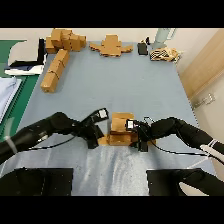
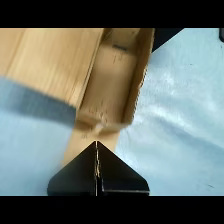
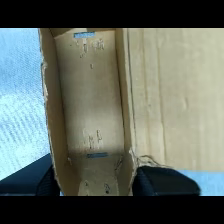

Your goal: Fold the box.

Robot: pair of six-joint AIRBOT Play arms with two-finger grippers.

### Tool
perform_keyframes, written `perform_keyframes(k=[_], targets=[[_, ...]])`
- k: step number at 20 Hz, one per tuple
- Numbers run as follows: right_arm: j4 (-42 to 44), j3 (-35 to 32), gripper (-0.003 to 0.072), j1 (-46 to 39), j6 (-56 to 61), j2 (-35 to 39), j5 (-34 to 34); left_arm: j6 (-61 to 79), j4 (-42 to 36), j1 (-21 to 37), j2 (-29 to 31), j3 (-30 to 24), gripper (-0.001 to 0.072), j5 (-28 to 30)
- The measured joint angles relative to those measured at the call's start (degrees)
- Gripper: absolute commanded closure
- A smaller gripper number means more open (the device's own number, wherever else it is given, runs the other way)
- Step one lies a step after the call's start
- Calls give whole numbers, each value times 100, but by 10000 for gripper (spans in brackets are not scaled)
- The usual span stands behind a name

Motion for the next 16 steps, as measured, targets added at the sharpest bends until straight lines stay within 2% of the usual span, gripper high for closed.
perform_keyframes(k=[4,6,8,11,13,16], targets=[[0,0,177,0,0,0,0,-4170,2100,614,992,-9,699,-778],[0,0,177,0,-2,0,0,-5539,2551,962,1119,-46,700,-1235],[0,0,177,0,-2,0,0,-6297,2610,1150,1025,-81,699,-1528],[0,0,177,0,-2,0,0,-6898,2426,1292,581,-105,699,-1714],[-2,0,177,0,-2,0,0,-6907,2055,1338,195,-116,700,-1709],[0,0,177,0,-4,0,0,-6402,1097,1362,-317,-116,700,-1519]])
